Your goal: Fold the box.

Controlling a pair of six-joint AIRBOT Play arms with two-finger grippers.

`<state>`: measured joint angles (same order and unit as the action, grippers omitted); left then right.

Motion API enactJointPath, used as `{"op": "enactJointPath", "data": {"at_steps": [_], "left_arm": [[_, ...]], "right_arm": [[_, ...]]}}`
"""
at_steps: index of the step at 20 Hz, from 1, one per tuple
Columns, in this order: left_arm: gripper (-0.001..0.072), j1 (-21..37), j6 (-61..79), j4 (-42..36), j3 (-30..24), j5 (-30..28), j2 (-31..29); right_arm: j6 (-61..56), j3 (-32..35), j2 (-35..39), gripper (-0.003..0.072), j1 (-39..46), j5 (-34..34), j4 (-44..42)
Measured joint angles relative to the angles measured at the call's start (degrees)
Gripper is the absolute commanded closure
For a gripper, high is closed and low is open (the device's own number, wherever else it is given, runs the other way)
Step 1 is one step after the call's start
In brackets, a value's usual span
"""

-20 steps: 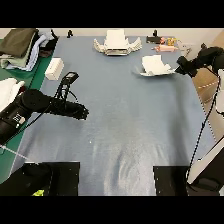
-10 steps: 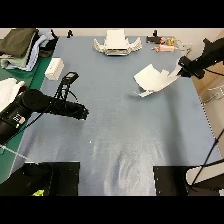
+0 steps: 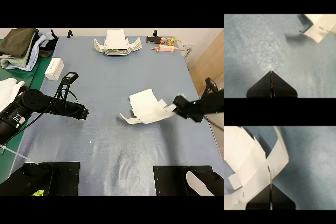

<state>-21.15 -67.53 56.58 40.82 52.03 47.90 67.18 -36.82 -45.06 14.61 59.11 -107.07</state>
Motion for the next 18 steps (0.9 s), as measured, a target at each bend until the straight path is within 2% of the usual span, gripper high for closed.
{"op": "enactJointPath", "data": {"at_steps": [3,4,5,6,9,11,15,18], "left_arm": [[0.0696,0.0,0.0,0.0,0.0,0.0,0.0],[0.0696,0.0,0.0,0.0,0.0,0.0,0.0],[0.0695,0.0,0.0,0.0,0.0,-0.02,0.0],[0.0695,0.0,0.0,0.0,0.0,0.0,0.0],[0.0695,0.0,0.0,0.0,0.0,0.0,0.0],[0.0695,0.0,0.0,0.0,0.0,0.0,0.0],[0.0695,0.0,0.0,0.0,0.0,0.0,0.0],[0.0696,0.0,0.0,0.0,-0.02,-0.02,0.0]], "right_arm": [[-4.85,8.79,9.57,0.0674,-2.75,-2.16,0.13],[-5.75,10.58,11.45,0.0566,-3.5,-2.49,0.13],[-6.19,11.96,12.83,0.0335,-4.2,-2.6,0.11],[-6.1,12.9,13.6,0.0255,-4.79,-2.43,0.2],[-4.31,13.84,14.08,0.0256,-5.73,-1.11,1.09],[-3.3,12.09,13.29,0.0256,-6.03,0.24,3.5],[-0.31,2.38,8.59,0.0257,-6.29,5.33,13.64],[2.91,-6.64,1.18,0.0257,-6.12,10.23,21.57]]}}
